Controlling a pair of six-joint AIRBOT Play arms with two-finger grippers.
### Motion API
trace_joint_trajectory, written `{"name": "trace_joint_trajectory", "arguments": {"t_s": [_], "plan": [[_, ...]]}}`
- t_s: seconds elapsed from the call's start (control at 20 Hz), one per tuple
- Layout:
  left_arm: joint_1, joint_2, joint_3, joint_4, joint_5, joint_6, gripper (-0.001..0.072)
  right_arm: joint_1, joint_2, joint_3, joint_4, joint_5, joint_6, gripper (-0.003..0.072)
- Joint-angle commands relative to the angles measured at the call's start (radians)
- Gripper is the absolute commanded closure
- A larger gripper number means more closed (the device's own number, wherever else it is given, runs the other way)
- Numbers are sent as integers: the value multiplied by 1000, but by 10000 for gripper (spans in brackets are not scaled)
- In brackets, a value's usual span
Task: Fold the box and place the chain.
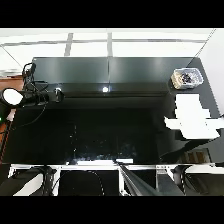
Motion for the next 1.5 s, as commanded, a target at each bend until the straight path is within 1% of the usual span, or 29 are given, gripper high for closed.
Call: {"name": "trace_joint_trajectory", "arguments": {"t_s": [0.0, 0.05, 0.1, 0.15, 0.2, 0.25, 0.3, 0.4, 0.5, 0.6, 0.7, 0.9, 1.0, 1.15, 1.25, 1.3, 1.35, 1.4, 1.45], "plan": [[-2, 0, 1, -7, -2, 0, 2, -8, -38, 5, 30, 59, -67, -34], [-2, 0, 1, -7, -1, 0, 2, -8, -38, 5, 56, 74, -83, 13], [-2, 0, 1, -7, -1, 0, 2, -8, -38, 5, 87, 92, -100, 217], [-2, 0, 1, -7, 0, 0, 1, -7, -38, 5, 108, 109, -105, 386], [-2, 0, 1, -7, 0, 0, 1, -5, -38, 5, 117, 127, -105, 536], [-2, 0, 1, -7, 0, 0, 1, -2, -37, 5, 117, 153, -110, 666], [-2, 0, 1, -7, -1, 0, 1, 4, -32, 5, 117, 180, -114, 674], [-2, 0, 1, -7, 1, 0, 1, 26, 12, -10, 133, 184, -114, 675], [-2, 0, 1, -6, 3, 0, 2, 49, 75, -45, 221, 171, -111, 675], [-2, 0, 1, -6, 5, 1, 3, 89, 162, -122, 335, 140, -113, 675], [-2, 0, 1, -6, 4, 1, 4, 164, 253, -211, 397, 119, -113, 675], [-2, -1, 1, -36, -8, 0, 4, 402, 436, -431, 500, 53, -120, 675], [-3, -2, 1, -74, -18, 2, 4, 523, 520, -573, 598, -48, -120, 675], [-31, -2, 1, -84, -26, 2, 4, 725, 634, -797, 872, -238, -206, 675], [-66, -5, 1, -112, -27, 4, 4, 888, 675, -906, 1014, -373, -264, 675], [-82, -14, 1, -157, -38, 4, 4, 969, 677, -935, 1053, -438, -291, 675], [-97, -32, 1, -251, -71, 19, 4, 1058, 676, -949, 1054, -517, -300, 675], [-116, -64, 1, -365, -106, 117, 4, 1130, 676, -954, 1054, -579, -299, 675], [-132, -99, 1, -447, -135, 189, 4, 1193, 676, -953, 1063, -631, -299, 675]]}}
